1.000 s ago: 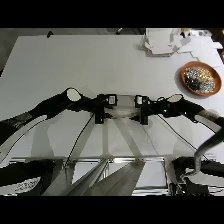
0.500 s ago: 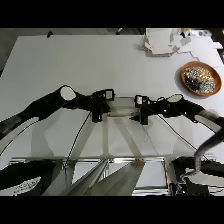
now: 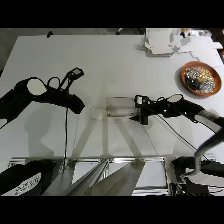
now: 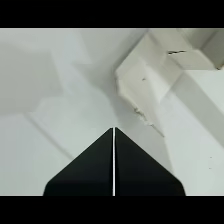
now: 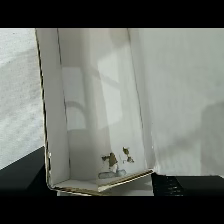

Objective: Fold the box and place the chain.

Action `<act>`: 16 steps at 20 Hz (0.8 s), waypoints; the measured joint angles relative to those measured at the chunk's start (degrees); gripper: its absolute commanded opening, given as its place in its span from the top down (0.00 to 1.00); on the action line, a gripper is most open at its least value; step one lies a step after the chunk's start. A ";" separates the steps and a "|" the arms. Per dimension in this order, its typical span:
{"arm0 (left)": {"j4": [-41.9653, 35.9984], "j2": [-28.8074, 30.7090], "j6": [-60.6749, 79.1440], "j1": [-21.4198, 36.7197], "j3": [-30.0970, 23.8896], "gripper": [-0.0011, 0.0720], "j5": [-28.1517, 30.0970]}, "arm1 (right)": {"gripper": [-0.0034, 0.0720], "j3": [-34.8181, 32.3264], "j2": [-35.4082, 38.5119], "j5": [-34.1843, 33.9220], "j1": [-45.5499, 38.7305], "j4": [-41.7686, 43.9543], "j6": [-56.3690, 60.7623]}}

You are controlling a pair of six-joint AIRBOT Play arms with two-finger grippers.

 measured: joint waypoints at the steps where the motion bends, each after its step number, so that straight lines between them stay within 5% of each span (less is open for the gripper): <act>1: -0.04 -0.87 -2.73 0.76 -0.17 0.98 -0.22 | 0.35 0.00 0.00 0.00 0.00 0.00 0.00; 9: -11.39 -12.81 -6.49 -0.63 -0.55 0.98 -0.42 | 0.35 0.00 0.00 0.00 0.00 0.00 0.00; 16: -22.49 -14.08 -2.34 -4.87 -0.55 0.97 0.68 | 0.35 0.00 0.00 0.00 0.00 0.00 0.00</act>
